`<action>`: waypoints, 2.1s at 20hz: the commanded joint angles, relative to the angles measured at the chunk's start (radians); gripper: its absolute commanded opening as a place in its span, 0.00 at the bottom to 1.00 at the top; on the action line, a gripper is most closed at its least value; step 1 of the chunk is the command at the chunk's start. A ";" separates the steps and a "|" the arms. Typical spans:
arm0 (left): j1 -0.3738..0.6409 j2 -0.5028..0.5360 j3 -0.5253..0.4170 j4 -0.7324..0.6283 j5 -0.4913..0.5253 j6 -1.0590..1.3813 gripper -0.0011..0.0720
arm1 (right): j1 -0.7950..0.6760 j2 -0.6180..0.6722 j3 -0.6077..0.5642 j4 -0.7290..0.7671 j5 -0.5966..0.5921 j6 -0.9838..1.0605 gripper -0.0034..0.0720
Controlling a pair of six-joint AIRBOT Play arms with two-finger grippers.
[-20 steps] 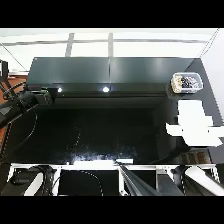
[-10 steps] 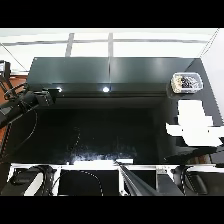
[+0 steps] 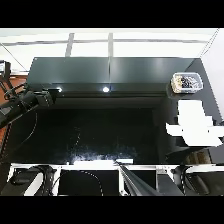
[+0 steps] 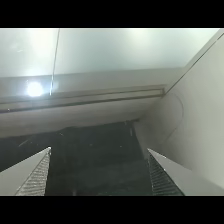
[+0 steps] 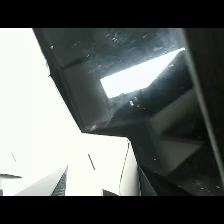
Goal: Fold the box and place the chain.
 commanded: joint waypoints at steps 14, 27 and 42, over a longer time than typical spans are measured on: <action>0.000 -0.001 0.001 0.000 0.001 0.017 0.98 | 0.080 -0.008 -0.082 0.172 0.124 0.001 0.06; 0.000 -0.002 0.001 -0.027 -0.003 0.009 0.98 | 0.734 0.412 -0.489 0.505 -0.289 0.099 0.06; -0.170 -0.626 0.179 -0.322 -0.473 0.002 0.98 | 1.366 0.896 -0.996 0.564 -0.961 -0.030 0.06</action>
